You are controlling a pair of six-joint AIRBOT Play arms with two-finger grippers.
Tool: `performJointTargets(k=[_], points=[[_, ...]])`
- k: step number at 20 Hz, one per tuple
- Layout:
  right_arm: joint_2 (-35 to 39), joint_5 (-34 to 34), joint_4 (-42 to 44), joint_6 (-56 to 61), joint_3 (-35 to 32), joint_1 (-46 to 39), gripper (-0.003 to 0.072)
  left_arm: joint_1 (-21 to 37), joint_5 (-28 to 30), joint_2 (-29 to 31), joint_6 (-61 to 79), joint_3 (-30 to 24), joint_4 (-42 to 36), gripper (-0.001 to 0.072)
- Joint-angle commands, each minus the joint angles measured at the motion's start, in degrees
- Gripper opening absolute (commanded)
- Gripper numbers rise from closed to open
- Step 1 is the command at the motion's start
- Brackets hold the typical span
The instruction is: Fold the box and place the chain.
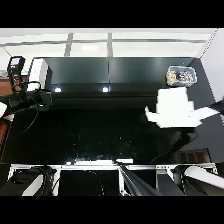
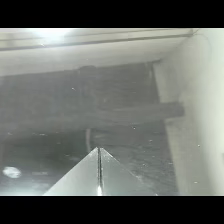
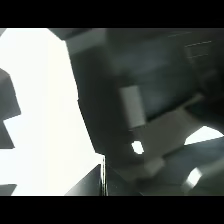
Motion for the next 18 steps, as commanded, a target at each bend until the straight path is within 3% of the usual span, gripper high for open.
performJointTargets(k=[1, 4, 6, 7, 8, 9, 11, 14, 16, 18], points=[[15.13, -8.39, 7.15, 0.44, -16.20, 11.50, 0.0013, -0.07, 0.66, -0.66, 0.04, -1.53, -6.43, 0.0024], [26.01, -22.73, 9.03, 5.25, -26.38, 24.87, 0.0014, -1.33, -0.61, -3.17, 2.01, -4.07, -14.93, 0.0026], [28.55, -25.92, 11.32, 5.33, -28.70, 33.40, 0.0014, -4.26, -1.03, -6.95, 7.52, -4.11, -19.47, 0.0042], [28.50, -26.91, 11.47, 5.68, -28.70, 37.48, 0.0014, -5.55, -0.52, -9.22, 8.96, -4.07, -22.62, 0.0223], [28.50, -28.89, 11.45, 6.23, -28.70, 41.27, 0.0014, -6.71, 0.02, -11.80, 10.19, -3.87, -25.79, 0.0492], [28.48, -30.80, 11.47, 6.91, -28.70, 44.22, 0.0014, -7.58, 0.09, -15.23, 11.82, -3.06, -28.63, 0.0620], [28.46, -33.88, 11.45, 7.34, -28.72, 49.20, 0.0015, -7.91, -3.08, -23.10, 14.67, 0.33, -34.49, 0.0621], [28.41, -35.32, 10.56, 7.39, -28.72, 53.27, 0.0015, -7.67, -13.66, -36.59, 18.91, 8.04, -41.57, 0.0623], [28.41, -35.28, 10.58, 8.04, -28.72, 53.53, 0.0015, -7.72, -18.84, -43.87, 19.76, 12.09, -43.01, 0.0687], [28.41, -34.99, 10.58, 8.04, -28.72, 53.53, 0.0015, -7.72, -21.90, -48.85, 21.35, 14.99, -45.81, 0.0701]])
